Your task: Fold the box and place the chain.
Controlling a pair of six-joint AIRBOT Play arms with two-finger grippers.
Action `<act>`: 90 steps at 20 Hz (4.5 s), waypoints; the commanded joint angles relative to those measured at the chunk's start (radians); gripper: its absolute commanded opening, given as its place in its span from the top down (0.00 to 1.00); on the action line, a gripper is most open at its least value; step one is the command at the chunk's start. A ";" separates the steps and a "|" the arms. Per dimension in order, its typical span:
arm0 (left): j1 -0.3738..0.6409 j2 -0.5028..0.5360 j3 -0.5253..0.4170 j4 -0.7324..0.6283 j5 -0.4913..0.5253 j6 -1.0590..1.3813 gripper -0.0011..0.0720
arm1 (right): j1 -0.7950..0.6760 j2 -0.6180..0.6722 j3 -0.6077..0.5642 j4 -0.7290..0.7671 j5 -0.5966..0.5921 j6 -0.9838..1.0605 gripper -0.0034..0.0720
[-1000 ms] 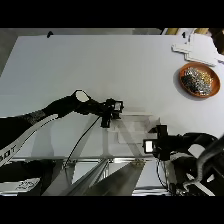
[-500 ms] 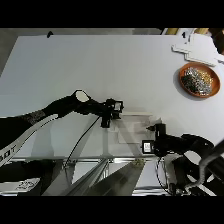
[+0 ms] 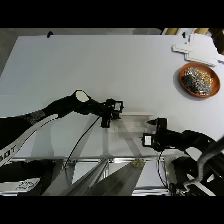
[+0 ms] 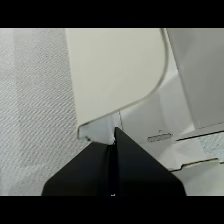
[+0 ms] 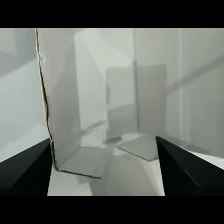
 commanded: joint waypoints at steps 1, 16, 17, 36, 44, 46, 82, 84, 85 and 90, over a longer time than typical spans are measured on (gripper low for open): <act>0.000 0.000 0.001 0.000 0.000 0.000 0.98 | -0.072 0.000 0.032 0.080 0.017 -0.020 0.03; 0.000 0.000 0.001 0.000 0.000 0.000 0.98 | -0.277 -0.067 0.041 0.351 0.092 -0.310 0.04; 0.000 0.000 0.001 0.000 0.000 0.000 0.98 | -0.281 -0.097 0.041 0.372 0.092 -0.357 0.04; 0.000 0.000 0.001 0.000 0.000 0.000 0.98 | -0.543 -0.296 0.055 0.657 0.196 -0.774 0.04; 0.000 0.000 0.001 0.000 0.000 0.000 0.98 | -0.543 -0.493 0.156 0.656 0.276 -0.826 0.04; 0.000 0.000 0.001 0.000 0.000 0.000 0.98 | -0.543 -0.554 0.190 0.653 0.308 -0.825 0.04; 0.000 0.000 0.001 0.000 0.000 0.000 0.98 | -0.512 -0.621 0.175 0.607 0.286 -0.823 0.20; 0.000 0.000 0.001 0.000 0.000 0.000 0.98 | -0.492 -0.621 0.175 0.610 0.270 -0.824 0.20; 0.000 0.000 0.001 0.000 0.000 0.000 0.98 | -0.473 -0.621 0.175 0.626 0.260 -0.824 0.20; 0.000 0.000 0.001 0.000 0.000 0.000 0.98 | -0.470 -0.621 0.176 0.630 0.248 -0.819 0.25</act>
